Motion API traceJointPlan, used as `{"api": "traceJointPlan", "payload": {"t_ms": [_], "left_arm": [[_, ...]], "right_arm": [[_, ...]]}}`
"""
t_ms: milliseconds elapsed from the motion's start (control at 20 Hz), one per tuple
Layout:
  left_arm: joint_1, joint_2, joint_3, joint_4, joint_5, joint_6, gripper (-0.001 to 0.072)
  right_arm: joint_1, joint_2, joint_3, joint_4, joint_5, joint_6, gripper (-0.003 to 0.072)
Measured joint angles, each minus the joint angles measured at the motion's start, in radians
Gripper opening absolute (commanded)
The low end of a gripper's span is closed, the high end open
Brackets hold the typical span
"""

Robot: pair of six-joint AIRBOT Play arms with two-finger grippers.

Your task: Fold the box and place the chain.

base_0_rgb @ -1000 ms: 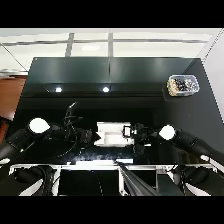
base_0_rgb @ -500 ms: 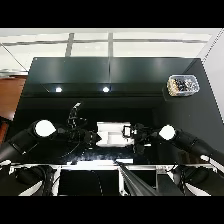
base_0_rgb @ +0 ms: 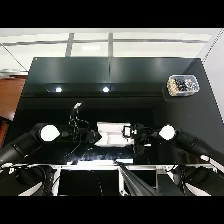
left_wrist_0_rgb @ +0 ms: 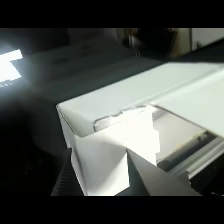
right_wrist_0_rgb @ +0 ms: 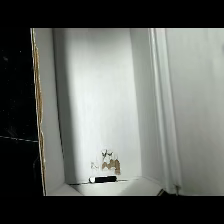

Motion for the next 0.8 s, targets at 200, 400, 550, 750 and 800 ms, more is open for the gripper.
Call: {"api": "traceJointPlan", "payload": {"t_ms": [200, 400, 550, 750, 800], "left_arm": [[-0.005, -0.003, 0.000, 0.010, 0.014, -0.018, 0.0482], [-0.033, -0.019, 0.000, 0.011, 0.027, -0.027, 0.0498], [-0.059, -0.027, 0.001, 0.012, 0.045, -0.056, 0.0498], [-0.073, -0.032, 0.001, 0.013, 0.069, -0.077, 0.0498], [-0.074, -0.033, 0.001, 0.014, 0.077, -0.079, 0.0498]], "right_arm": [[0.000, 0.000, 0.000, 0.000, 0.000, 0.000, 0.0358], [0.000, 0.000, 0.000, 0.000, 0.000, 0.000, 0.0358], [0.000, 0.000, 0.000, 0.000, 0.000, 0.000, 0.0358], [0.000, 0.000, 0.000, 0.000, 0.000, 0.000, 0.0359], [0.000, 0.000, 0.000, 0.000, 0.000, 0.000, 0.0358]]}}
